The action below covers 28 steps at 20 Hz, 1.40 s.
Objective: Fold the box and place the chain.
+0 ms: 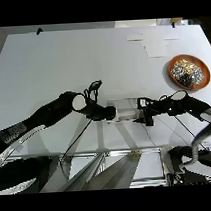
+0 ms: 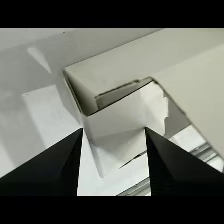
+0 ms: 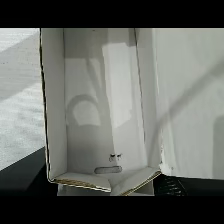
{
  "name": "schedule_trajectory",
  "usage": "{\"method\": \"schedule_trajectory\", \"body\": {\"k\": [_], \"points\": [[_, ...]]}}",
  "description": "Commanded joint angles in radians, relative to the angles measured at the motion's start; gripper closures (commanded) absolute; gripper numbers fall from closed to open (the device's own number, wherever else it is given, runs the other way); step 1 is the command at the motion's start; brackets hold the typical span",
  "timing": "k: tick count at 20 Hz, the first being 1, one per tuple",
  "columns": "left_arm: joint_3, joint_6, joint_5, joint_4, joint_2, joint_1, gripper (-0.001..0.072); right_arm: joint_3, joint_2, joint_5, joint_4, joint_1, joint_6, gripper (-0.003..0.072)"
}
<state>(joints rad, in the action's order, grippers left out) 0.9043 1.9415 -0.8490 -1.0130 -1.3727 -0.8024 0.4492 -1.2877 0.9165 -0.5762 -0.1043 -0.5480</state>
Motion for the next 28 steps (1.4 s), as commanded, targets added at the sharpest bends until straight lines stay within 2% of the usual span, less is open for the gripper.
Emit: {"method": "schedule_trajectory", "body": {"k": [1,4,8,10,13,15,17,21,22,23,25,27,28], "points": [[0.061,0.2,-0.089,-0.183,-0.034,-0.03,0.0273,0.001,0.001,0.0,0.0,0.0,0.0,0.0276],[0.156,0.318,-0.186,-0.282,-0.1,-0.069,0.0273,0.001,0.001,0.0,0.0,0.0,0.0,0.0276],[0.29,0.386,-0.224,-0.286,-0.206,-0.115,0.0274,0.001,0.001,0.0,0.0,0.0,0.0,0.0276],[0.322,0.43,-0.239,-0.29,-0.242,-0.129,0.0275,0.001,0.001,0.0,0.0,0.0,0.0,0.0276],[0.328,0.545,-0.251,-0.307,-0.272,-0.142,0.0278,0.001,0.001,0.0,0.0,0.0,0.0,0.0276],[0.332,0.558,-0.251,-0.343,-0.28,-0.151,0.0281,0.001,0.001,0.0,0.0,0.0,0.0,0.0276],[0.332,0.561,-0.253,-0.359,-0.286,-0.152,0.0329,0.001,0.001,0.0,0.0,0.0,0.0,0.0276],[0.332,0.601,-0.256,-0.389,-0.298,-0.159,0.033,0.001,0.001,0.0,0.0,0.0,0.0,0.0276],[0.332,0.612,-0.259,-0.407,-0.298,-0.161,0.0368,0.001,0.001,0.0,0.0,0.0,0.0,0.0276],[0.332,0.623,-0.263,-0.42,-0.298,-0.165,0.0442,0.001,0.001,0.0,0.0,0.0,0.0,0.0276],[0.332,0.625,-0.262,-0.435,-0.298,-0.172,0.0457,0.001,0.001,0.0,0.0,0.0,0.0,0.0276],[0.332,0.625,-0.262,-0.44,-0.298,-0.178,0.0566,0.001,0.001,0.0,0.0,0.0,0.0,0.0276],[0.332,0.625,-0.262,-0.44,-0.298,-0.181,0.0577,0.001,0.001,0.001,0.0,0.0,0.0,0.0276]]}}
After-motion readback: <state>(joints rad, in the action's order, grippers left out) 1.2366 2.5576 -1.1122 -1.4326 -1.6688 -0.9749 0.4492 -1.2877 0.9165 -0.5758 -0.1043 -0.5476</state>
